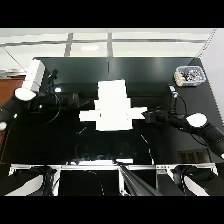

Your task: Fold the box and place the chain.

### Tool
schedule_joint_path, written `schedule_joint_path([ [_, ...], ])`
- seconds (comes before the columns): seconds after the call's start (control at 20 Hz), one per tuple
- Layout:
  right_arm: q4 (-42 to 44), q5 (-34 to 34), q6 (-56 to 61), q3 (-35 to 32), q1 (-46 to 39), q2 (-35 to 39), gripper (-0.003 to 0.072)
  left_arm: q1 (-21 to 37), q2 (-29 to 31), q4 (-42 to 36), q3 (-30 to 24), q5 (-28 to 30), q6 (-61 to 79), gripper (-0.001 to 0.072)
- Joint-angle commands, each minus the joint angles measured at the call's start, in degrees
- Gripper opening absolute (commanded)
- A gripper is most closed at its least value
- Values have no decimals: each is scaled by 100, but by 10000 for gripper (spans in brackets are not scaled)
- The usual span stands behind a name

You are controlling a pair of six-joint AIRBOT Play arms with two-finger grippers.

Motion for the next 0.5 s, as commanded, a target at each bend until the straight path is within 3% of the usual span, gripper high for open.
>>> schedule_joint_path([
  [0.0,55,-39,-4,-61,173,-11,18,155,-1165,-671,920,-1174,697,691],
  [0.2,55,181,-4,-61,175,-9,18,-15,-2302,-678,1733,-1657,872,690],
  [0.35,55,251,-4,-61,173,-9,18,-173,-2981,-695,2267,-2726,1311,681],
  [0.45,55,254,-4,-61,173,-9,18,-308,-3405,-772,2588,-3447,1572,584],
])
